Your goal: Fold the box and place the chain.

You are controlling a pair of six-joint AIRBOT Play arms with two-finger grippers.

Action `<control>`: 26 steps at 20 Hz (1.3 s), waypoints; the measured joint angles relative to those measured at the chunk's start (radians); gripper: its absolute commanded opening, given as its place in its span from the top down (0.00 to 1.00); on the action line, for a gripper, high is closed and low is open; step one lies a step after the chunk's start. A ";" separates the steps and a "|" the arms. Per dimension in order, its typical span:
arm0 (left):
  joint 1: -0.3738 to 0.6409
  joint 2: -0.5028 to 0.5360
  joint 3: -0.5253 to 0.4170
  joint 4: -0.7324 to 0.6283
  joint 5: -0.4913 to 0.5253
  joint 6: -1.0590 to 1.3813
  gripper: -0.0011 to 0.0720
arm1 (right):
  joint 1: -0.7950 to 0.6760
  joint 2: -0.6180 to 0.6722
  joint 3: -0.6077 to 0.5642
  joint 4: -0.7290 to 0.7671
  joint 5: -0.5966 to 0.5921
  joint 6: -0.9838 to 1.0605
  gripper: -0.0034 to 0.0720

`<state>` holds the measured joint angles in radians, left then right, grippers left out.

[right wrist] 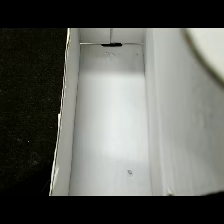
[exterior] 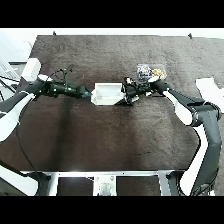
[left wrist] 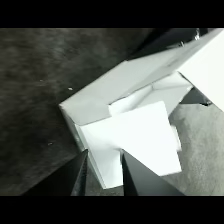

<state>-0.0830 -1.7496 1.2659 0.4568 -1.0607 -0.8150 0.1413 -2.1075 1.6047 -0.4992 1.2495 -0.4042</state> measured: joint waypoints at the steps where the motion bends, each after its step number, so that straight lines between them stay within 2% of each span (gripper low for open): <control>1: -0.005 0.000 0.000 -0.003 0.000 0.001 0.46 | 0.000 0.000 0.000 0.000 0.000 0.000 0.32; 17: -0.048 0.001 0.003 -0.008 0.008 -0.158 0.46 | 0.000 0.000 0.000 0.000 0.000 0.000 0.32; 26: -0.111 0.002 0.097 0.175 0.022 -0.329 0.46 | 0.000 0.000 0.000 0.000 0.000 0.000 0.32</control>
<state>-0.1940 -1.7481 1.3632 0.6315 -1.0386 -1.1439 0.1413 -2.1075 1.6047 -0.4992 1.2491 -0.4042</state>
